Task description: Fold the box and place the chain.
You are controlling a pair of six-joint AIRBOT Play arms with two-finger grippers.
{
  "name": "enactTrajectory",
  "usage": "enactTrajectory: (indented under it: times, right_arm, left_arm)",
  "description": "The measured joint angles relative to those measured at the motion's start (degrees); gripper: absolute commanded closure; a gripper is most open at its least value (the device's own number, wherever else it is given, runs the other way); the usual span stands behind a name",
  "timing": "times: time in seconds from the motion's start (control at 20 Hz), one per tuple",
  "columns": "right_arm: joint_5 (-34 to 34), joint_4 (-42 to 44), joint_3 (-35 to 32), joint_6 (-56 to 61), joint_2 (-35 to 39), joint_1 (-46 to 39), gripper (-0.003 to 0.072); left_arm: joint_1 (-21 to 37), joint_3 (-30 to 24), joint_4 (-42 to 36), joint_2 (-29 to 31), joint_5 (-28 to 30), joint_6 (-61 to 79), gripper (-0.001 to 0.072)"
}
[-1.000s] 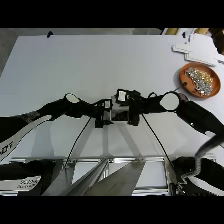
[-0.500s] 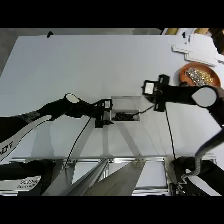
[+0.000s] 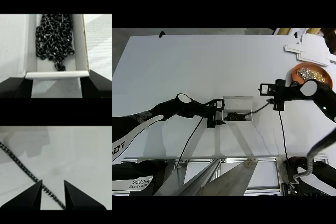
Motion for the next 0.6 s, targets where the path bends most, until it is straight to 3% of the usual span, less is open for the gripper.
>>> enactTrajectory:
  times: [0.45,0.6]
  right_arm:
    - [0.7,0.2,0.0,-5.6,-9.7,-0.2,0.0422]
    - [1.1,0.4,0.1,-6.6,-11.0,-0.2,0.0529]
  left_arm:
    - [0.0,0.0,0.0,0.0,0.0,0.0,0.07]
    - [0.0,0.0,0.0,0.0,0.0,0.0,0.07]
